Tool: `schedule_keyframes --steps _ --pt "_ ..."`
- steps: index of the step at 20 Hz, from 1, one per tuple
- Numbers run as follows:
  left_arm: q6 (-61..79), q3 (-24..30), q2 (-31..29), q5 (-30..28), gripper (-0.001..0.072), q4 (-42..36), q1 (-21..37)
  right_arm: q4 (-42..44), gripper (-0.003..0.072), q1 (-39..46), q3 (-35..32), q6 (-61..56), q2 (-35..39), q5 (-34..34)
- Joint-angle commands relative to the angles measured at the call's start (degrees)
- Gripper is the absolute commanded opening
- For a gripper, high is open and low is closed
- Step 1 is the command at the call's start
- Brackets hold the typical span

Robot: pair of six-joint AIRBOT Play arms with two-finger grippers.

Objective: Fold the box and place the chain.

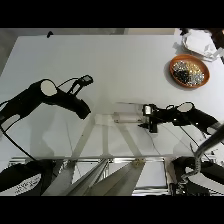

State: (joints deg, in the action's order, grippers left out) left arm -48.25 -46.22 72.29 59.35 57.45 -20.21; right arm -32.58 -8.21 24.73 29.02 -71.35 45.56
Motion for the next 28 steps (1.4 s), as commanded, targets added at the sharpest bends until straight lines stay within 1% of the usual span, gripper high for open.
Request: schedule_keyframes --steps 1,3,4,6,10,12,15,19,24,28 --pt "3.4 5.8 -0.9 -3.1 0.0003 -0.4 1.5 0.0 0.041 0.0 0.0 0.0 0.0 0.0" --pt "10.6 6.6 -0.9 -3.1 0.0004 0.0 0.9 0.0 0.041 0.0 0.0 0.0 0.0 0.0" --pt "11.0 6.7 -0.9 -3.2 0.0006 -0.5 0.8 0.0 0.041 0.0 0.0 0.0 0.0 0.0" --pt "8.7 6.7 -0.1 -3.1 0.0007 -3.9 0.8 0.0 0.041 0.0 0.0 0.0 0.0 0.0" --pt "1.0 6.7 3.5 -3.8 0.0003 -10.7 0.0 0.0 0.041 0.0 0.0 0.0 0.0 0.1" --pt "-1.3 6.7 4.6 -4.9 0.0003 -13.3 -1.4 0.0 0.041 0.0 0.0 0.0 0.0 0.0" --pt "-1.4 6.7 4.8 -6.2 0.0003 -18.1 -3.5 0.0 0.041 0.0 0.0 0.0 0.0 0.0" --pt "-7.6 6.7 6.1 -9.3 0.0002 -18.6 -5.6 0.0 0.041 0.0 0.0 0.0 0.0 0.0" --pt "-7.6 6.7 7.6 -9.8 0.0002 -19.4 -7.8 0.0 0.041 0.0 0.0 0.0 0.0 0.1" --pt "-7.7 6.7 7.5 -9.8 0.0002 -17.7 -7.5 0.0 0.041 0.0 0.0 0.0 0.0 0.0"
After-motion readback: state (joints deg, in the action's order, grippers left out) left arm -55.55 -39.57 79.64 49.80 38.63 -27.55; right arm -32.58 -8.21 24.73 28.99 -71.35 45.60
